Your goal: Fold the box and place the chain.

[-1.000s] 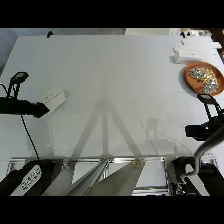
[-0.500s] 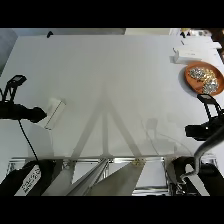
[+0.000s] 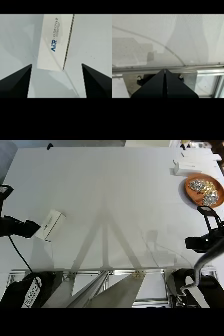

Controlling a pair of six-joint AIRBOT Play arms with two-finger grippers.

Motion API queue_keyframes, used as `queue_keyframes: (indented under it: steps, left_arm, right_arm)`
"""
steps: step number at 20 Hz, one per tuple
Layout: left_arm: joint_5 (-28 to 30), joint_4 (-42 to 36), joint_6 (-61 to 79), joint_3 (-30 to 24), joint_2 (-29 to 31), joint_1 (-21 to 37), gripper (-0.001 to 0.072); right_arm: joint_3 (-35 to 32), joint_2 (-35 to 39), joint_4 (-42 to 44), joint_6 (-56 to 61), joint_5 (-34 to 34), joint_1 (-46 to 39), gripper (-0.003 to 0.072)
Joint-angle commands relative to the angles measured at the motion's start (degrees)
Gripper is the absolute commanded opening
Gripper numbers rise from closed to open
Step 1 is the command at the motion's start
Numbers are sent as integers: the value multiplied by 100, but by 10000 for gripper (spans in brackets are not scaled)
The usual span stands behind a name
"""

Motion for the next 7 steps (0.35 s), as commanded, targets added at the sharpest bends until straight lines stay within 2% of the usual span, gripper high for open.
queue_keyframes:
  steps: [1,7]
  left_arm:
    - [-33,-63,-2,-2,195,-212,692]
    - [46,-66,-4,-2,190,-573,692]
  right_arm:
    - [2,4,2,0,0,-2,20]
    - [2,4,2,0,0,-2,20]
